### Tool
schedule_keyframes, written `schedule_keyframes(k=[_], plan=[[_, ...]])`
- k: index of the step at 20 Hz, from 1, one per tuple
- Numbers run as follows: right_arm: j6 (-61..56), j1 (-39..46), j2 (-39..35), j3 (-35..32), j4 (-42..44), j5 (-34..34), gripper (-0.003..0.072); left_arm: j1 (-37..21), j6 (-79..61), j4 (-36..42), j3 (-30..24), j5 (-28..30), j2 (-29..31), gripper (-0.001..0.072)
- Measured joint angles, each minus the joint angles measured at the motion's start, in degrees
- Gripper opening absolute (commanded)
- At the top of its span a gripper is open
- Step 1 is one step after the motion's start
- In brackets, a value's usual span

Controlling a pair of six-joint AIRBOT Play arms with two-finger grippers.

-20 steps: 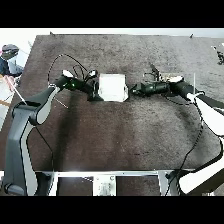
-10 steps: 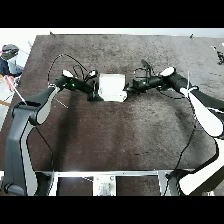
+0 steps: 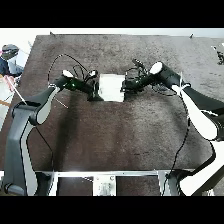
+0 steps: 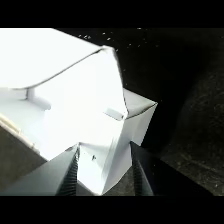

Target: Fold the box and place the chain.

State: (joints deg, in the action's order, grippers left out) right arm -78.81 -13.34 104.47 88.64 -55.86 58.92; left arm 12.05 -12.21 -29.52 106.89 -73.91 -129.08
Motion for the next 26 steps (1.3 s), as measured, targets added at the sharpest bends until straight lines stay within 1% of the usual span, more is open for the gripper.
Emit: schedule_keyframes(k=[2, 5, 7, 9, 14, 16, 20, 21, 25, 26], plan=[[-2.7, -1.2, 0.2, 0.1, -3.5, -0.8, 0.0369, 0.0, 0.1, 0.1, 0.0, 0.0, 0.0, 0.0538], [-6.0, -2.4, 0.7, 0.5, -6.0, -1.8, 0.0369, 0.0, 0.2, 0.1, 0.0, 0.0, 0.0, 0.0538], [-8.5, -2.9, 1.7, 2.1, -7.5, -1.4, 0.0368, 0.0, 0.2, 0.2, 0.0, 0.0, 0.0, 0.0538], [-11.6, -3.7, 3.7, 5.5, -10.4, 1.0, 0.0368, 0.0, 0.2, 0.3, 0.0, 0.0, 0.0, 0.0538], [-19.3, -7.1, 9.4, 16.6, -21.1, 9.2, 0.0368, 0.0, 0.2, 0.4, 0.0, 0.0, 0.0, 0.0538], [-22.1, -8.2, 11.1, 19.1, -24.5, 11.8, 0.0367, 0.0, 0.2, 0.4, 0.0, 0.0, 0.0, 0.0538], [-27.8, -9.9, 12.7, 21.2, -31.1, 13.8, 0.0366, 0.0, 0.2, 0.5, 0.0, 0.0, 0.0, 0.0538], [-29.0, -10.3, 12.8, 21.5, -32.5, 13.8, 0.0342, 0.0, 0.2, 0.5, 0.0, 0.0, 0.0, 0.0538], [-33.0, -11.6, 13.2, 21.9, -35.9, 13.8, 0.0335, 0.0, 0.2, 0.5, 0.0, 0.0, 0.0, 0.0538], [-33.9, -11.8, 13.2, 21.9, -36.4, 13.8, 0.0315, 0.0, 0.2, 0.5, 0.0, 0.0, 0.0, 0.0538]])
